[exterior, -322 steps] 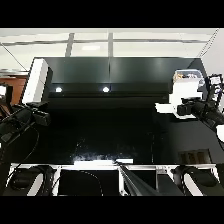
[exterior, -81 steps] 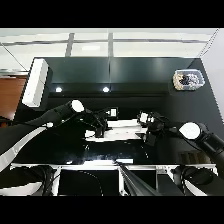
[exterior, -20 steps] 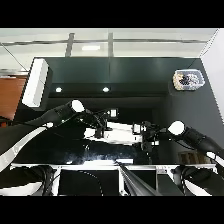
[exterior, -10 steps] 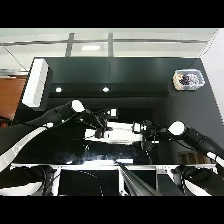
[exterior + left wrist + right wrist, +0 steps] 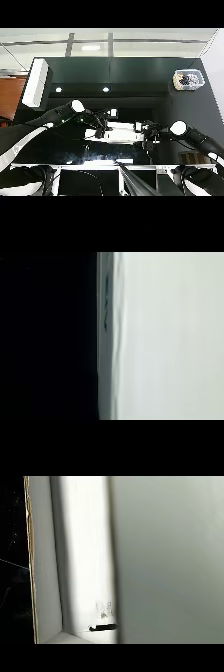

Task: Fold the box and place the chain.

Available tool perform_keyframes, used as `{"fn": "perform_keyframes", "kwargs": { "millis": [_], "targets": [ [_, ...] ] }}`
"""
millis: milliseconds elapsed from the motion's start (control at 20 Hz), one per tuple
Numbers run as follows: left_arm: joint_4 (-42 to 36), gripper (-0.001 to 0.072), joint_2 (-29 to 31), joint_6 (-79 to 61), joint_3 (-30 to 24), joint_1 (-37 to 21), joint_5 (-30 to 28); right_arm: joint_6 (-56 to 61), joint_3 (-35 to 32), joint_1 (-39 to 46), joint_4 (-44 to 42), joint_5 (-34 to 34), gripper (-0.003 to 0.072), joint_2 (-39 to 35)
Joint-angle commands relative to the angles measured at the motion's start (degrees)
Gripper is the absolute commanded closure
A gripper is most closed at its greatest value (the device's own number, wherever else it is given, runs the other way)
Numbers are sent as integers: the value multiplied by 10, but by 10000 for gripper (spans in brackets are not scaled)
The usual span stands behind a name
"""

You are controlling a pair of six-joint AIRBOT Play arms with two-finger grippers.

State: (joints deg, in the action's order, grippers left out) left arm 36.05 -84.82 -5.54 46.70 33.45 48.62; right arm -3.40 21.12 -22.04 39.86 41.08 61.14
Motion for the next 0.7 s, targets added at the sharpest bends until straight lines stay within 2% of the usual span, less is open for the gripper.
{"fn": "perform_keyframes", "kwargs": {
  "millis": [0, 450, 500, 550, 650],
  "targets": [
    [-1, 686, 0, 0, 0, 0, 1, 2, 0, 4, 0, 3, 59, 0],
    [-1, 685, 0, 0, 0, 0, 0, -5, 0, 4, -2, -4, 62, 0],
    [-1, 686, 0, 0, 0, 0, 0, -8, 0, 4, -2, -4, 74, 1],
    [-1, 685, 0, 0, 0, 0, 0, -11, 0, 4, -2, -4, 186, 1],
    [-1, 685, 0, 0, 0, 0, 0, -14, 0, 4, -2, -4, 196, 1]
  ]
}}
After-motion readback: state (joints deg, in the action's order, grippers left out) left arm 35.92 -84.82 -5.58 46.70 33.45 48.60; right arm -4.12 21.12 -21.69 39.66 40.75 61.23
